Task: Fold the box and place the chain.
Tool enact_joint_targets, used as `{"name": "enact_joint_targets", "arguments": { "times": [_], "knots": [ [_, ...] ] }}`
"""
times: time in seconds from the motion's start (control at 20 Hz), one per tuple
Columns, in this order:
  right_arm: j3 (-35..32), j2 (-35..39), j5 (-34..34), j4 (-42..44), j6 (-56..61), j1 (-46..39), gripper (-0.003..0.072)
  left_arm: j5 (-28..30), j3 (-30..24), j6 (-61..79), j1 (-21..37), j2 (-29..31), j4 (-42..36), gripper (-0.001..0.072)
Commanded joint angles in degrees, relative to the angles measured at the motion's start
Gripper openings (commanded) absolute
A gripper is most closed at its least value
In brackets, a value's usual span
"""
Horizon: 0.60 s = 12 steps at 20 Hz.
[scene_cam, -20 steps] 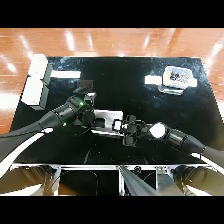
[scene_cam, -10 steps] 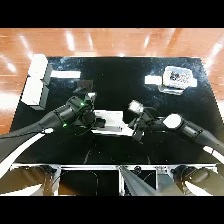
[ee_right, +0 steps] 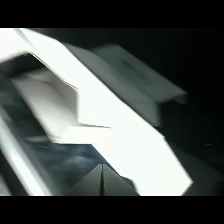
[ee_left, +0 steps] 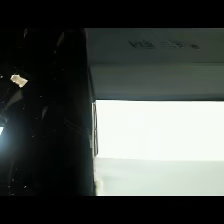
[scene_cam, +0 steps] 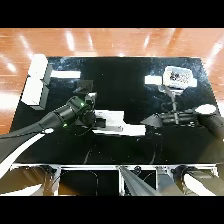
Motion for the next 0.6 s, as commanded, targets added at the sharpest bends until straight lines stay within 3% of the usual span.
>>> {"name": "enact_joint_targets", "arguments": {
  "times": [0.0,0.1,0.25,0.4,0.55],
  "knots": [
    [0.9,0.7,8.5,2.5,6.6,-7.9,0.0032,-0.6,0.0,0.0,0.0,0.0,0.2,0.0021],
    [0.9,0.8,7.9,-2.9,12.8,-12.4,0.0032,-0.6,0.0,0.0,0.0,0.0,0.2,0.0021],
    [-0.5,0.8,0.3,-19.0,28.1,-16.6,0.0032,-0.6,0.0,0.0,0.0,0.0,0.1,0.0021],
    [-5.6,0.6,-4.2,-17.9,31.8,-15.3,0.0032,-0.5,0.0,0.0,0.0,0.0,0.1,0.0021],
    [-7.3,0.2,-8.2,-16.3,31.5,-8.0,0.0032,-0.5,0.0,0.0,0.0,0.0,0.1,0.0021]
  ]
}}
